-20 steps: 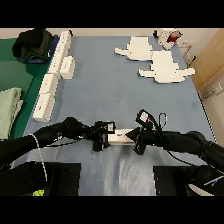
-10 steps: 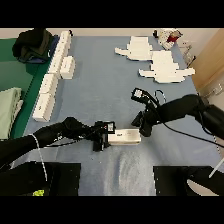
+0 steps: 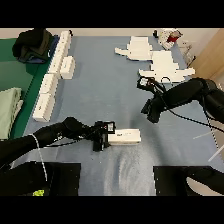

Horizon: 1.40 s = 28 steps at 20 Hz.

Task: Fold the box.

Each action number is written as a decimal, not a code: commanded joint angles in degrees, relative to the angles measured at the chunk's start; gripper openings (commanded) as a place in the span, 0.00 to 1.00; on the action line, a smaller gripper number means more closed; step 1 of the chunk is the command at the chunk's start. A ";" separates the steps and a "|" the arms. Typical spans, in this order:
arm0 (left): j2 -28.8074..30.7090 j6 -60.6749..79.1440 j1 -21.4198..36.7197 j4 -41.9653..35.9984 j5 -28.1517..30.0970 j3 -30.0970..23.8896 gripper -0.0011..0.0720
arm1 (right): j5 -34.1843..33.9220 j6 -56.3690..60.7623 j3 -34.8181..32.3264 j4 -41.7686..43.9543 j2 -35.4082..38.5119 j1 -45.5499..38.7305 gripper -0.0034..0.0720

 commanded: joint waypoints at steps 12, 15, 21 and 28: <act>0.00 0.00 0.00 0.00 0.02 0.04 0.57 | 0.39 3.30 0.39 -2.03 -0.22 -1.33 0.05; 0.31 -1.95 0.02 -0.02 -0.02 0.04 0.57 | 0.37 3.30 0.39 -2.03 -0.22 -1.33 0.05; 8.79 -15.76 0.52 1.81 7.69 0.04 0.57 | 0.37 3.30 0.39 -2.03 -0.22 -1.33 0.05; 12.39 -39.47 19.91 5.16 20.81 0.02 0.57 | 0.37 3.30 0.39 -2.03 -0.22 -1.33 0.05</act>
